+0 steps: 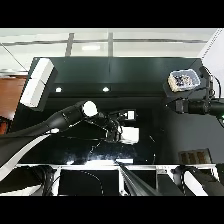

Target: Fold the box and place the chain.

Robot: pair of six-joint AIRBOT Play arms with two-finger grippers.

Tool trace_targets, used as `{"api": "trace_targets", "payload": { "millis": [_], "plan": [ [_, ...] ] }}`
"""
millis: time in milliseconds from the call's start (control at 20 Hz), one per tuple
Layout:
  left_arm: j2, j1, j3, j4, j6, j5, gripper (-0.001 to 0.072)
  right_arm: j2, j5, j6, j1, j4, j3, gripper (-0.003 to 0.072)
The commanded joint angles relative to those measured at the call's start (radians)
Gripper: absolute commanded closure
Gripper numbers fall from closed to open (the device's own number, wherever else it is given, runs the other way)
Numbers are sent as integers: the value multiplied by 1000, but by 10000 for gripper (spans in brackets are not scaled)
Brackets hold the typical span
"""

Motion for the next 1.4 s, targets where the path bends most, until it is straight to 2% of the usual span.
{"api": "trace_targets", "payload": {
  "millis": [0, 450, 800, 850, 900, 950, 1150, 1350],
  "plan": [
    [-1, 0, 1, 0, -1, -5, 3, 0, 0, 0, 0, 0, 1, 652],
    [-43, -7, 0, 4, -23, 0, 2, 0, 0, 0, 0, 0, 1, 652],
    [-89, -50, -2, 3, -27, 77, 4, 0, -16, 1, 0, 1, 1, 652],
    [-89, -55, -2, 3, -27, 66, 33, 0, -14, 1, 0, 1, 1, 652],
    [-87, -55, -2, 4, -32, 39, 162, 0, -13, 1, 0, 1, 1, 652],
    [-79, -51, -1, 17, -70, 14, 322, 0, -11, 1, 0, 1, 1, 652],
    [16, 28, -2, 230, -369, -76, 362, 0, -11, 1, 0, 1, 1, 652],
    [161, 239, -43, 402, -566, -262, 362, 0, -6, 1, 0, 1, 1, 652]
  ]
}}
